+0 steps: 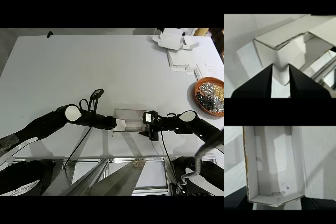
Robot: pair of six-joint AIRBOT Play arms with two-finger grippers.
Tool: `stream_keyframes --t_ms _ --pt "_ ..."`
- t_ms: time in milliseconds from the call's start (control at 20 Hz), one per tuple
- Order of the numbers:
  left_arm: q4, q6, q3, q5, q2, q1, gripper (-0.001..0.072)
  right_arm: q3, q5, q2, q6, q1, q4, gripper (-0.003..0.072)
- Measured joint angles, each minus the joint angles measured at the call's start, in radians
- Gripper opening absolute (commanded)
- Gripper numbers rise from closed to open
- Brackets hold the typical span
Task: Fold the box and place the chain.
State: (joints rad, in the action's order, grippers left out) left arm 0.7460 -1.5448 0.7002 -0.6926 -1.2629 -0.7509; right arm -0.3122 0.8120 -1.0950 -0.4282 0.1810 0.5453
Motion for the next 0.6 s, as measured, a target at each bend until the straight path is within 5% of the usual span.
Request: stream_keyframes --t_ms 600 --pt "0.48 -0.468 0.256 -0.213 -0.138 -0.126 0.023 0.0 0.0 0.0 0.0 0.0 0.0 0.0402"
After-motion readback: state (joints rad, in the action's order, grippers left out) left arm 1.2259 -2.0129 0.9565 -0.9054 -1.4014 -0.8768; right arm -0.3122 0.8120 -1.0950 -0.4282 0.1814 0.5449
